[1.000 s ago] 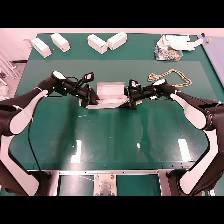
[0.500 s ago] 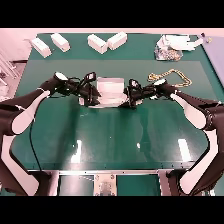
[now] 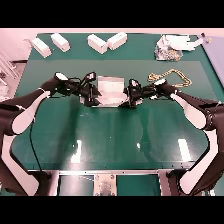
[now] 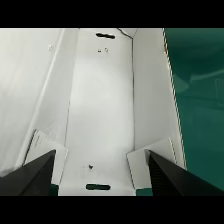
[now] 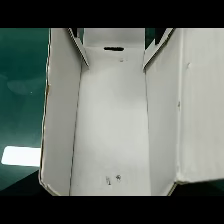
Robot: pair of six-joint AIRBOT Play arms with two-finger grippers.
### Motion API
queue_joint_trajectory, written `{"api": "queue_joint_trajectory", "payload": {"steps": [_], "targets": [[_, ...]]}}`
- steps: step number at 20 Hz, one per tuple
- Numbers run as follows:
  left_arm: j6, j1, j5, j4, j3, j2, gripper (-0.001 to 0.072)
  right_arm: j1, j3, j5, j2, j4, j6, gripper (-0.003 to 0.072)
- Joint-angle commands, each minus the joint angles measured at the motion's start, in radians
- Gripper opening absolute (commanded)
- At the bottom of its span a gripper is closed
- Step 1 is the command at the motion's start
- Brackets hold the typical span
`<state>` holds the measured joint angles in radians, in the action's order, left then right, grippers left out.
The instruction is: Fold the box and place the chain.
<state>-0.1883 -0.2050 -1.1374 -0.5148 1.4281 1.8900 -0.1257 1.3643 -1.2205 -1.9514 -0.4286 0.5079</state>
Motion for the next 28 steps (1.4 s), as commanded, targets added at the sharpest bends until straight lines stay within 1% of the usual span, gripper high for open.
{"api": "queue_joint_trajectory", "payload": {"steps": [1, 2, 3, 4, 5, 6, 7, 10, 13, 16, 19, 23, 25, 28], "targets": [[-0.004, 0.002, 0.002, -0.001, 0.002, 0.001, 0.0714, -0.001, 0.0, -0.003, 0.0, -0.002, 0.0, 0.0576], [-0.005, 0.002, 0.0, -0.002, 0.002, 0.001, 0.0647, -0.001, 0.0, -0.003, 0.0, -0.002, 0.0, 0.0576], [-0.013, 0.002, -0.004, -0.005, 0.002, 0.001, 0.0534, -0.001, 0.0, -0.003, 0.0, -0.002, 0.0, 0.0576], [-0.034, 0.002, -0.018, -0.007, 0.002, 0.001, 0.0403, -0.001, 0.0, -0.003, 0.0, -0.002, 0.0, 0.0576], [-0.058, 0.002, -0.036, -0.01, 0.002, 0.001, 0.0226, -0.001, 0.0, -0.003, 0.0, -0.002, 0.0, 0.0576], [-0.068, 0.002, -0.047, -0.01, 0.002, 0.001, 0.0085, -0.001, 0.0, -0.003, 0.0, -0.002, 0.0, 0.0576], [-0.082, 0.002, -0.056, -0.013, 0.002, 0.001, 0.002, -0.001, 0.0, -0.003, 0.0, -0.002, 0.0, 0.0576], [-0.083, 0.012, -0.068, -0.035, 0.002, 0.0, 0.002, -0.001, 0.0, -0.003, 0.0, -0.002, 0.0, 0.0576], [-0.131, 0.052, -0.114, -0.031, 0.002, 0.0, 0.0019, -0.001, 0.0, -0.003, 0.0, -0.002, 0.001, 0.0576], [-0.188, 0.108, -0.173, 0.008, 0.003, 0.0, 0.0019, -0.001, 0.0, -0.003, 0.0, -0.002, 0.0, 0.0576], [-0.195, 0.168, -0.194, 0.048, 0.005, -0.005, 0.0019, -0.001, 0.0, -0.003, 0.0, -0.002, 0.001, 0.0576], [-0.182, 0.209, -0.233, 0.108, 0.004, -0.058, 0.0018, -0.001, 0.0, -0.003, 0.0, -0.002, 0.001, 0.0576], [-0.088, 0.222, -0.214, 0.099, 0.004, -0.097, 0.0017, -0.001, 0.0, -0.003, 0.0, -0.002, 0.0, 0.0576], [0.15, 0.237, -0.121, 0.039, 0.002, -0.15, 0.0015, -0.001, 0.0, -0.003, 0.0, -0.002, 0.0, 0.0576]]}}
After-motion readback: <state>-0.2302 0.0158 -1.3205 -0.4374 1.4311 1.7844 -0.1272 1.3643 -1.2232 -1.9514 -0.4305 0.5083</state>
